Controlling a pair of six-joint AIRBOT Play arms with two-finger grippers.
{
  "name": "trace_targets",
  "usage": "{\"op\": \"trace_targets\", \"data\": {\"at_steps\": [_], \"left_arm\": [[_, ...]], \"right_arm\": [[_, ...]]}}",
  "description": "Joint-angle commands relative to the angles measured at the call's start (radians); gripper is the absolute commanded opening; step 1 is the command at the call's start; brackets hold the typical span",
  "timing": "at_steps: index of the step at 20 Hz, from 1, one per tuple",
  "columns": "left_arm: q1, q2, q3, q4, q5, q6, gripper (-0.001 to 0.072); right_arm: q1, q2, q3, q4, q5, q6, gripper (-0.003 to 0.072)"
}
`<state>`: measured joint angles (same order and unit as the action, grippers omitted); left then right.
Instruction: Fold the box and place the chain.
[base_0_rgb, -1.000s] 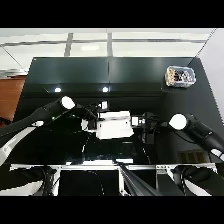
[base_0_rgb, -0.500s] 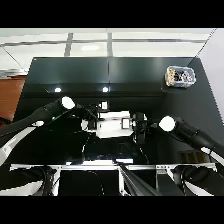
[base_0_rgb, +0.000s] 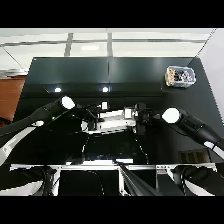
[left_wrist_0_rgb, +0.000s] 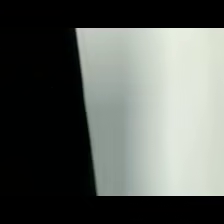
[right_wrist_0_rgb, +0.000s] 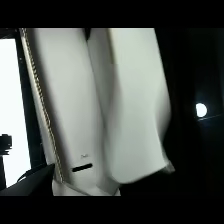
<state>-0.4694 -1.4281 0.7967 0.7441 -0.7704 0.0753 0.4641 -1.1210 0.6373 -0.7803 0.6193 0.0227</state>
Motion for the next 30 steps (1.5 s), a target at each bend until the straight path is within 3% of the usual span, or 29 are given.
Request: {"op": "trace_targets", "data": {"at_steps": [1,5,8,16,30], "left_arm": [[0.0,0.0,0.0,0.0,-0.004,0.0,0.0027],[0.0,0.0,0.0,0.0,-0.003,0.0,0.0027],[0.0,0.0,0.0,0.0,-0.003,0.0,0.0027],[0.0,0.0,0.0,0.0,-0.004,0.0,0.0027],[0.0,0.0,0.0,0.0,-0.004,0.0,0.0027]], "right_arm": [[-0.044,-0.011,0.005,0.044,0.01,-0.004,0.0693],[-0.044,-0.059,0.005,0.192,0.122,-0.169,0.0693],[-0.044,-0.089,0.0,0.2,0.179,-0.182,0.0693],[-0.021,-0.174,-0.009,0.2,0.116,-0.223,0.0692],[-0.021,-0.21,-0.009,0.201,0.095,-0.21,0.0691]]}}
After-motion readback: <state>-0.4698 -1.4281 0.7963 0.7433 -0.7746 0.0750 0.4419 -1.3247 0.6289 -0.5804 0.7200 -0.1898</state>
